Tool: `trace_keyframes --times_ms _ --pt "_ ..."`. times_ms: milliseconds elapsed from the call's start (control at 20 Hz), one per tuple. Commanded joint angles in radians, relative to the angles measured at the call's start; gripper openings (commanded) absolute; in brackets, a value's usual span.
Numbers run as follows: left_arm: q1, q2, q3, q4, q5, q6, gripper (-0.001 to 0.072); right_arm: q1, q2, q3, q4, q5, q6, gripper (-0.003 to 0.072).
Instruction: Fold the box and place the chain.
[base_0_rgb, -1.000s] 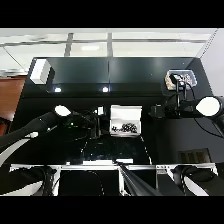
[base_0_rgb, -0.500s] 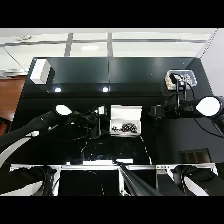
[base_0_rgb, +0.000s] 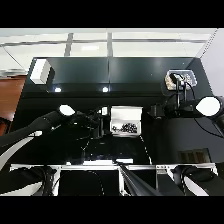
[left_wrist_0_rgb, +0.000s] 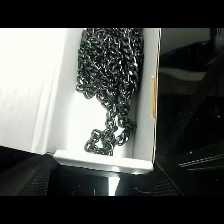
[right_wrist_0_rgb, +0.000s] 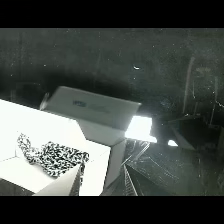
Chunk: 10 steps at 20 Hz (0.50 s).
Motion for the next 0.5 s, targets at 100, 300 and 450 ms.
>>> trace_keyframes --times_ms 100,300,450 --pt "-0.015 -0.006 0.009 0.010 0.018 -0.004 0.0700 0.000 0.001 0.000 0.000 -0.001 0.000 0.0331" --pt "-0.015 -0.006 0.009 0.010 0.019 -0.004 0.0325 0.000 0.001 0.000 -0.001 -0.008 -0.001 0.0331" --pt "-0.015 -0.006 0.009 0.010 0.019 -0.004 0.0274 0.000 0.000 0.001 0.029 -0.100 0.005 0.0634"
